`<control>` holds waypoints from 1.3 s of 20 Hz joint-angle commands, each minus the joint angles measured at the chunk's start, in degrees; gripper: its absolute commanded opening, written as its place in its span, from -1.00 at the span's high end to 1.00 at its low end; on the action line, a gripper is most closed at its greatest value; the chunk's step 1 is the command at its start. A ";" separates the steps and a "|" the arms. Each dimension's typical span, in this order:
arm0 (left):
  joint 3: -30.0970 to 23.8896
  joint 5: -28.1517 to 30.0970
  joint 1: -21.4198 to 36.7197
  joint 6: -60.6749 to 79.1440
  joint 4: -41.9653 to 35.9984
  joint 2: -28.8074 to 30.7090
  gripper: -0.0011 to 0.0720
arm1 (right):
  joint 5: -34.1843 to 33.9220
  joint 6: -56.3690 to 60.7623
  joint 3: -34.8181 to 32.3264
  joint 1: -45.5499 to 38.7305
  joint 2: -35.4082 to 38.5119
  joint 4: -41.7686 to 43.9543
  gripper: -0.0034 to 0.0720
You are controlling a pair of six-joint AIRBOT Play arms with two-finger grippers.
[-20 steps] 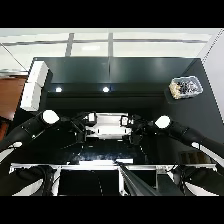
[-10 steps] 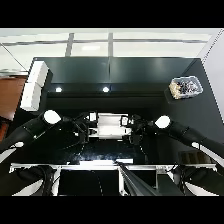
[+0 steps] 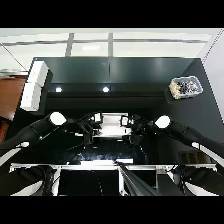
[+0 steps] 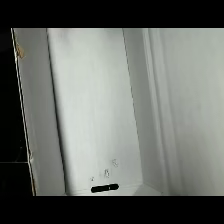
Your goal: Fold the box and place the chain.
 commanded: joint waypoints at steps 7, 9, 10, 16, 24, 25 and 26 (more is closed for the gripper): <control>0.07 -0.04 -0.55 -0.04 -0.15 -0.61 0.26 | -0.02 0.02 0.04 0.07 0.00 0.02 -0.47; 0.07 -0.02 -0.52 -0.28 0.11 -0.59 0.00 | 0.00 0.02 0.04 0.07 0.00 0.00 -0.47; 0.07 -0.02 -0.35 -0.55 0.13 -0.50 0.05 | 0.00 0.02 0.04 0.07 0.00 0.02 -0.47; 0.07 -3.43 7.21 -18.69 11.50 10.93 0.89 | 0.00 0.02 0.04 0.07 0.00 0.02 -0.47; -0.87 -19.15 40.35 -79.78 23.76 14.95 0.88 | 0.00 0.02 0.04 0.07 0.00 0.02 -0.47; -1.57 -21.27 42.82 -79.73 22.88 13.14 0.88 | 0.00 0.02 0.04 0.07 0.00 0.02 -0.47; -2.86 -21.59 44.09 -79.76 20.63 11.32 0.88 | 0.00 0.02 0.04 0.07 0.00 0.02 -0.47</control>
